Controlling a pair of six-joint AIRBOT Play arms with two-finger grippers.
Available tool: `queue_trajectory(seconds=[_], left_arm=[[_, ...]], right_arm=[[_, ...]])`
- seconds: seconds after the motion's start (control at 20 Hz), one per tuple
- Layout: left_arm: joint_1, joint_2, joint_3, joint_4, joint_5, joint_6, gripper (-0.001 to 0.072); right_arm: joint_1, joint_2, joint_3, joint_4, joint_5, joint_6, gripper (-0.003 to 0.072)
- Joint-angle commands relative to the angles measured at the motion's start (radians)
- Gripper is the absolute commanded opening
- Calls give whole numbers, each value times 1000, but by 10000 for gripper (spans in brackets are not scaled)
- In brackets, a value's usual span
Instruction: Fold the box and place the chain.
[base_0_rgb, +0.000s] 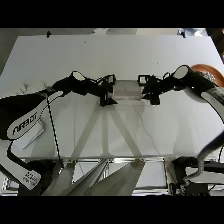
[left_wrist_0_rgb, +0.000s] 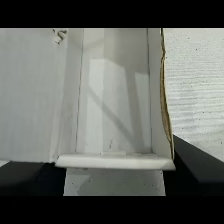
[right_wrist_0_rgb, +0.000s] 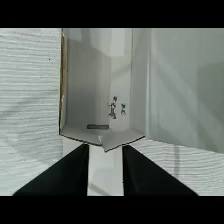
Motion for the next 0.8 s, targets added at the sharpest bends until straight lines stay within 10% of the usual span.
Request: queue_trajectory(seconds=[0.0,0.3,0.75], left_arm=[[1,1,1,0,0,0,284],[1,1,1,0,0,0,284],[1,1,1,0,0,0,284]], right_arm=[[3,-4,0,-1,25,0,152],[3,-4,0,42,33,-1,33],[3,-16,0,104,21,-1,137]])
